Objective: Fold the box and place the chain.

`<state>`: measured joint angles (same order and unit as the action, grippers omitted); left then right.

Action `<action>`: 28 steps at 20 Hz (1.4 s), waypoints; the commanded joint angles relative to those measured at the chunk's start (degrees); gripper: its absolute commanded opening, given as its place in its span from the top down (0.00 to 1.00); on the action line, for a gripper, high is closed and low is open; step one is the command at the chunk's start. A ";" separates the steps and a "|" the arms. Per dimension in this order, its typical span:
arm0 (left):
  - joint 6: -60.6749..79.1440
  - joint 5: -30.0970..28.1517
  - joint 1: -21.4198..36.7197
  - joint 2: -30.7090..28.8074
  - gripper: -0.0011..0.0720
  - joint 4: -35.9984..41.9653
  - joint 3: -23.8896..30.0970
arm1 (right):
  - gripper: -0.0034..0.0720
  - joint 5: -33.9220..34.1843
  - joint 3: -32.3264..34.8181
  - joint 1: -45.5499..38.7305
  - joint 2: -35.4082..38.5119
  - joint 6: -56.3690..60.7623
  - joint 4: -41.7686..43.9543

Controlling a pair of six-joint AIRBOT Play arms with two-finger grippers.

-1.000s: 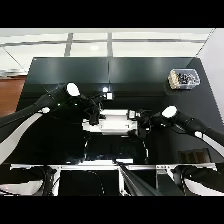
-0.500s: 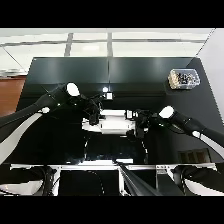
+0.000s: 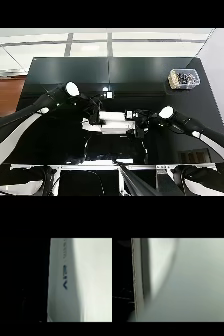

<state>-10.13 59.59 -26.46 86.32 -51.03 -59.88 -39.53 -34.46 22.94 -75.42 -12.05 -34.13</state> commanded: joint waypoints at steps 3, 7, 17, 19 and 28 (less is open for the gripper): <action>-14.75 2.54 0.90 -7.91 0.01 -15.80 -0.20 | 0.65 0.09 -0.04 0.04 -0.02 0.04 -0.09; -36.50 12.09 1.81 -14.64 0.84 -25.77 -0.17 | 0.65 0.07 -0.04 0.04 -0.04 0.04 -0.20; -26.86 -9.84 -2.29 -15.43 0.96 20.17 13.90 | 0.65 0.07 -0.04 0.04 -0.04 0.04 -0.22; -25.86 -21.59 -2.36 -15.26 0.95 20.39 13.90 | 0.65 0.07 -0.04 0.04 -0.04 0.04 -0.24; -28.20 -23.39 -2.43 -7.23 0.95 14.25 13.79 | 0.65 0.07 -0.04 0.04 -0.04 0.04 -0.24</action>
<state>-37.08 34.52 -28.82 76.29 -36.23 -46.11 -39.46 -34.46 22.94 -75.42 -12.01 -34.39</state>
